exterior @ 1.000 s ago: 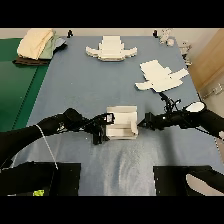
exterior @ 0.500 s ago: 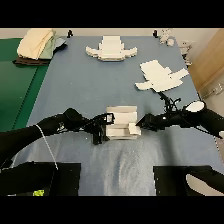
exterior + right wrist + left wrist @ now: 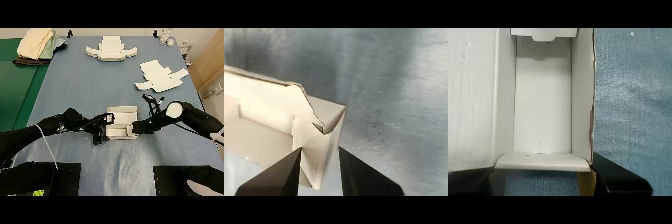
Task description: Fold the box.
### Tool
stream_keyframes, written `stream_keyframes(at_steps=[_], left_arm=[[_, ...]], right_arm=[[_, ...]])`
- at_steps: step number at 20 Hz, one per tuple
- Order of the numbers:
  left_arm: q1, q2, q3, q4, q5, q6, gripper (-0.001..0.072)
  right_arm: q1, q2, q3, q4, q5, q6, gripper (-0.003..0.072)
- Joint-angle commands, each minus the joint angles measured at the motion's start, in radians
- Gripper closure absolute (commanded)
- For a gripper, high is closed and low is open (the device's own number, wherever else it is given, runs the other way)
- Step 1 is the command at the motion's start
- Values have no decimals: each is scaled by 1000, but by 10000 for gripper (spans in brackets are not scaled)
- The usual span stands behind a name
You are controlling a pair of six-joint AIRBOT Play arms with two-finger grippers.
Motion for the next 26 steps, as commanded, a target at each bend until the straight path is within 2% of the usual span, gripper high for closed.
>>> stream_keyframes(at_steps=[1,3,5,9,16,17,18,19,20,21,26], left_arm=[[0,0,1,0,0,0,250],[0,0,1,0,0,0,250],[0,0,1,0,0,1,250],[0,0,1,0,0,0,250],[0,0,1,0,0,0,251],[0,0,1,0,0,0,250],[0,0,1,0,0,0,251],[0,0,1,0,0,0,250],[0,0,1,0,0,1,250],[0,0,1,0,0,1,251],[0,0,1,0,0,1,250]], right_arm=[[130,-35,86,-305,29,344,300],[151,-84,120,-311,60,414,301],[173,-136,161,-320,80,464,346],[231,-224,247,-379,176,593,347],[250,-283,259,-420,217,678,348],[250,-296,259,-426,217,679,402],[250,-309,259,-426,217,679,415],[251,-321,259,-425,217,678,534],[256,-328,259,-426,217,678,579],[262,-330,259,-427,217,678,674],[267,-330,259,-425,216,676,685]])
